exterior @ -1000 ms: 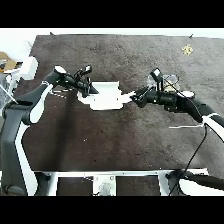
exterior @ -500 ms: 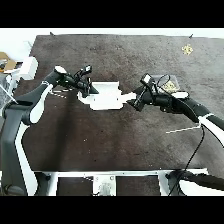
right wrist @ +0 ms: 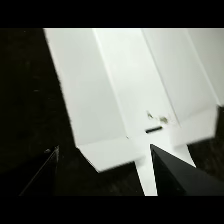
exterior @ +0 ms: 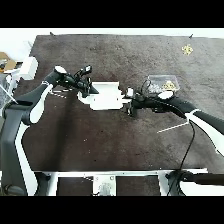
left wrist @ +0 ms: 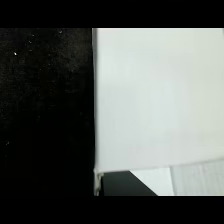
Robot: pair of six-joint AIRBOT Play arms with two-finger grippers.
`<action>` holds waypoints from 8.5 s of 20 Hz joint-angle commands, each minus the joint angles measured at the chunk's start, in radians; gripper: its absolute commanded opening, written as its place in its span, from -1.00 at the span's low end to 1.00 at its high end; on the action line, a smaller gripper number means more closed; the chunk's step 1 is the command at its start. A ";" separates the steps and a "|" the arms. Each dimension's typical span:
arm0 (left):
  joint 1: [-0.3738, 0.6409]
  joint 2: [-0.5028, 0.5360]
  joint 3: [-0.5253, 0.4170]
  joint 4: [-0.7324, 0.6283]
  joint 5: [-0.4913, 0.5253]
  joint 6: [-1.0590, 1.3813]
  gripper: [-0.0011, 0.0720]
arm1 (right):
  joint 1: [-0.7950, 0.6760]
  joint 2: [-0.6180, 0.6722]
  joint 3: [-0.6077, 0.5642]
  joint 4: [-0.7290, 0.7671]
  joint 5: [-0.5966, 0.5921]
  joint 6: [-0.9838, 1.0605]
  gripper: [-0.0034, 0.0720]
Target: Fold the box and place the chain.
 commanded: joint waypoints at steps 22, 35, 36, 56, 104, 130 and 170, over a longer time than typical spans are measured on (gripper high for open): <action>0.001 -0.001 0.000 0.002 0.000 0.000 -0.94 | -0.017 -0.189 0.320 -0.178 0.084 0.220 0.86; 0.001 -0.001 0.000 -0.002 0.000 0.000 -0.94 | -0.063 -0.339 0.523 -0.167 0.218 0.227 0.90; 0.001 -0.001 0.000 -0.002 0.000 0.000 -0.94 | -0.063 -0.338 0.528 -0.167 0.221 0.227 0.90; 0.001 -0.001 0.000 -0.002 0.000 0.000 -0.94 | -0.063 -0.530 0.694 -0.129 0.446 0.231 0.88; 0.001 -0.001 0.000 -0.002 0.000 0.000 -0.94 | -0.063 -0.592 0.694 -0.100 0.435 0.155 0.25; 0.001 0.000 0.000 -0.088 -0.059 0.000 -0.12 | -0.063 -0.592 0.694 -0.100 0.435 0.155 0.25; 0.013 0.146 -0.122 -0.172 0.130 -0.315 -0.94 | -0.063 -0.592 0.694 -0.100 0.435 0.155 0.25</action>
